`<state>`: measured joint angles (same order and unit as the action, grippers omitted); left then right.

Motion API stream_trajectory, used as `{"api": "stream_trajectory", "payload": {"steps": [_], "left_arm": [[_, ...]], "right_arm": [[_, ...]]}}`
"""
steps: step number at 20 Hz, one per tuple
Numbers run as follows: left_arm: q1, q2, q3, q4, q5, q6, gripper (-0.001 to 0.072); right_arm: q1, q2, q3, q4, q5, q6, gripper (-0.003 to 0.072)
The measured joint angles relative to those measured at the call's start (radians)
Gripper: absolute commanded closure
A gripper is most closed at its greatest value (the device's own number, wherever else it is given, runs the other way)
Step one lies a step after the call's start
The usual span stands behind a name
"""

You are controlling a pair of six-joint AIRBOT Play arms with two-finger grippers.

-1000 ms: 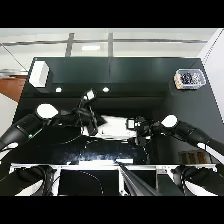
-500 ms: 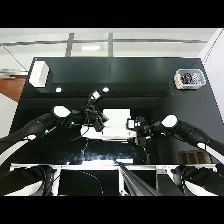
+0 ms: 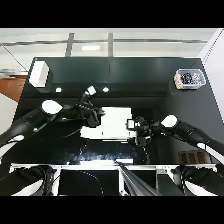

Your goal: Fold the box and place the chain.

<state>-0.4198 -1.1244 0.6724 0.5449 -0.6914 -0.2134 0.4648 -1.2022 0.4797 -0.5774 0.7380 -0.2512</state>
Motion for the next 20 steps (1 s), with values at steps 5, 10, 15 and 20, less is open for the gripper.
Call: {"api": "stream_trajectory", "payload": {"steps": [5, 10, 15, 20], "left_arm": [[0.143, 0.104, 0.0, 0.164, -0.21, -0.064, 0.0004], [0.153, 0.107, -0.093, 0.289, -0.316, 0.05, 0.0004], [0.049, 0.056, -0.144, 0.261, -0.195, 0.205, 0.0007], [-0.069, -0.011, -0.155, 0.22, -0.055, 0.26, 0.0216]], "right_arm": [[0.0, 0.0, 0.0, 0.0, 0.002, 0.0, 0.0222], [0.0, 0.0, 0.0, 0.0, 0.002, 0.0, 0.0222], [0.0, 0.0, 0.0, 0.0, 0.002, 0.0, 0.0222], [0.0, 0.0, 0.0, 0.0, 0.002, 0.0, 0.0222]]}}
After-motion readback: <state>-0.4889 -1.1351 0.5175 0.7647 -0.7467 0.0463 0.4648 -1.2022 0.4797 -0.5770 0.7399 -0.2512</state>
